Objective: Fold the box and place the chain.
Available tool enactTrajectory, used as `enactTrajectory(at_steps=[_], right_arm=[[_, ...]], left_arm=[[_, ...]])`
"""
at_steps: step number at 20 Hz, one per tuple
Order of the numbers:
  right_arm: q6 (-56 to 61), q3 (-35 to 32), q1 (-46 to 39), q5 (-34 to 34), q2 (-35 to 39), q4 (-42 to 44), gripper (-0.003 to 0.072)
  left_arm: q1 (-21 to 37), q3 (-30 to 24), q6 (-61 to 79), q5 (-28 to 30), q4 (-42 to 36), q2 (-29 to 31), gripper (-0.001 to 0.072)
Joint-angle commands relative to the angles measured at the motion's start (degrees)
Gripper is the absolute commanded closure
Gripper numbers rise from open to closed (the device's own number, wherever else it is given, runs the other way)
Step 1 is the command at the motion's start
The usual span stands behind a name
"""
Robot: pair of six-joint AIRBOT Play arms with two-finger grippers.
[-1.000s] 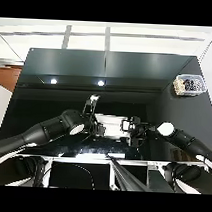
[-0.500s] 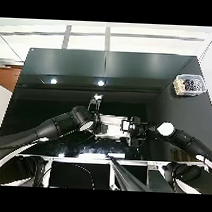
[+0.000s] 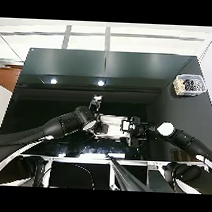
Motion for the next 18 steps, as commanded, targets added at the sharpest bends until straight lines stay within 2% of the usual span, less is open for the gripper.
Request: enactTrajectory(at_steps=[1,2,3,5,6,7,12,13,14,15,18], right_arm=[[0.00,-0.02,0.04,0.00,-0.04,0.00,0.0115],[0.00,-0.02,0.04,0.00,-0.04,0.00,0.0114],[0.00,-0.02,0.04,0.00,-0.04,0.00,0.0114],[0.00,-0.02,0.04,0.00,-0.04,0.00,0.0114],[0.00,-0.02,0.04,0.00,-0.04,0.00,0.0114],[0.00,-0.02,0.04,0.00,-0.04,0.00,0.0114],[0.00,-0.02,0.04,0.00,-0.04,0.00,0.0114],[0.00,-0.02,0.04,0.00,-0.04,0.00,0.0115],[0.00,-0.02,0.04,0.00,-0.04,0.00,0.0115],[0.00,-0.02,0.04,0.00,-0.04,0.00,0.0114],[0.00,-0.02,0.04,0.00,-0.04,0.00,0.0114]], left_arm=[[-0.04,0.70,-1.51,0.11,0.00,-0.50,0.0435],[-0.04,1.01,-2.10,0.02,0.00,-0.50,0.0468],[-0.04,1.22,-2.32,0.02,0.00,-0.50,0.0554],[-0.07,1.33,-2.84,-0.02,-0.11,-0.50,0.0570],[-0.07,1.33,-3.30,-0.22,-0.22,-0.52,0.0600],[-0.15,1.33,-3.85,-0.22,-0.20,-0.52,0.0669],[-0.44,1.66,-3.87,-0.22,-0.04,-0.52,0.0673],[-0.42,1.66,-3.91,-0.26,-0.04,-0.48,0.0588],[-0.42,1.68,-4.04,-0.52,-0.07,-0.48,0.0404],[-0.42,1.68,-4.22,-0.74,-0.11,-0.46,0.0289],[-0.42,1.68,-4.22,-0.76,-0.11,-0.46,0.0275]])
